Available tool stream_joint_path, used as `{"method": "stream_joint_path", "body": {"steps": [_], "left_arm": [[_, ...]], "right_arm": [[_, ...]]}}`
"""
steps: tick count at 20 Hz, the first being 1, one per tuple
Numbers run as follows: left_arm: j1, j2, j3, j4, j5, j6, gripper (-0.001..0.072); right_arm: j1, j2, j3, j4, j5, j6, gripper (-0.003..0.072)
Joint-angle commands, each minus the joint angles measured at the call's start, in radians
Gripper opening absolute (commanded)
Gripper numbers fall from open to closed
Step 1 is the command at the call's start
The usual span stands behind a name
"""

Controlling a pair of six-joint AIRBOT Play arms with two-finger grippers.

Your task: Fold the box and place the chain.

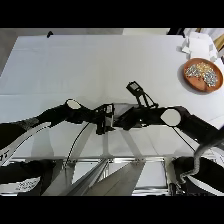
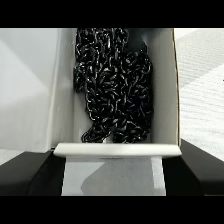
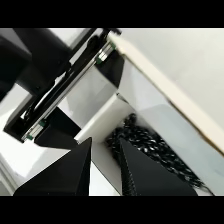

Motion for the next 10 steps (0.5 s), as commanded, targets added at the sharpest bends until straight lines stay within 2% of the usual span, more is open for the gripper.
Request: {"method": "stream_joint_path", "body": {"steps": [1,4,6,9,10], "left_arm": [[0.001,0.001,0.0,0.0,0.0,0.0,0.0135],[0.001,0.001,0.0,0.0,0.0,0.0,0.0135],[0.001,0.001,0.0,0.0,0.0,0.0,0.0135],[0.001,0.001,0.0,0.0,0.0,0.0,0.0135],[0.001,0.001,0.0,0.0,0.0,0.0,0.0135]], "right_arm": [[-0.092,0.128,-0.001,-0.123,0.143,0.002,0.02],[-0.227,0.233,-0.001,-0.309,0.309,0.013,0.0198],[-0.33,0.248,-0.001,-0.374,0.398,0.014,0.0197],[-0.455,0.24,-0.002,-0.409,0.417,0.064,0.0193],[-0.483,0.235,-0.002,-0.418,0.401,0.064,0.0161]]}}
